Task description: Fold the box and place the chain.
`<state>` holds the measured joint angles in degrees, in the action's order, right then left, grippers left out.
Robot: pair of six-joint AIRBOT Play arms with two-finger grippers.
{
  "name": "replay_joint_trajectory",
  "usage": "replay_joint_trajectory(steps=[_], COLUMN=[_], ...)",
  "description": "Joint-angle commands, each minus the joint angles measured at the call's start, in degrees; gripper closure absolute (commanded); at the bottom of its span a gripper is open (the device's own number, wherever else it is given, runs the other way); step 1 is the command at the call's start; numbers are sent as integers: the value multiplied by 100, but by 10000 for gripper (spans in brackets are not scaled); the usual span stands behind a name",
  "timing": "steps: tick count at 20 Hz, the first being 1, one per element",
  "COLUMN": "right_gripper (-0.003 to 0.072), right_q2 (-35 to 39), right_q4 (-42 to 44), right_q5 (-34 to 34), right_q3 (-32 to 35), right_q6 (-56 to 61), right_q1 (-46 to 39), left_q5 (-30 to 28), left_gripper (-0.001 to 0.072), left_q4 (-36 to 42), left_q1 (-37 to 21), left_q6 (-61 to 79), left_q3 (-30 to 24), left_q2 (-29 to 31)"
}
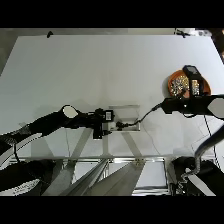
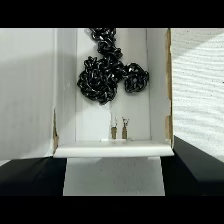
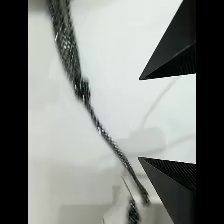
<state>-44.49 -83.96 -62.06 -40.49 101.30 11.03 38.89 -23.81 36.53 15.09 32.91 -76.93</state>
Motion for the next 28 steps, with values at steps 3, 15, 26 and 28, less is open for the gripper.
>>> replay_joint_trajectory(steps=[3, 15, 26, 28], right_gripper=[136, 146, 376, 492], right_q2=[-208, -1945, -2444, -2444], right_q4=[-258, -352, -345, -343], right_q5=[1486, 3460, 3934, 4052], right_q3=[942, 968, 968, 968], right_q6=[1185, 2302, 2319, 2319], right_q1=[-1008, -1008, -1008, -1008], left_q5=[-2, 37, 37, 37], left_gripper=[637, 637, 637, 637], left_q4=[-2, -2, -2, -2], left_q1=[0, 0, 0, 0], left_q6=[2, 2, 2, 2], left_q3=[2, 2, 2, 2], left_q2=[-2, -2, -2, -2])
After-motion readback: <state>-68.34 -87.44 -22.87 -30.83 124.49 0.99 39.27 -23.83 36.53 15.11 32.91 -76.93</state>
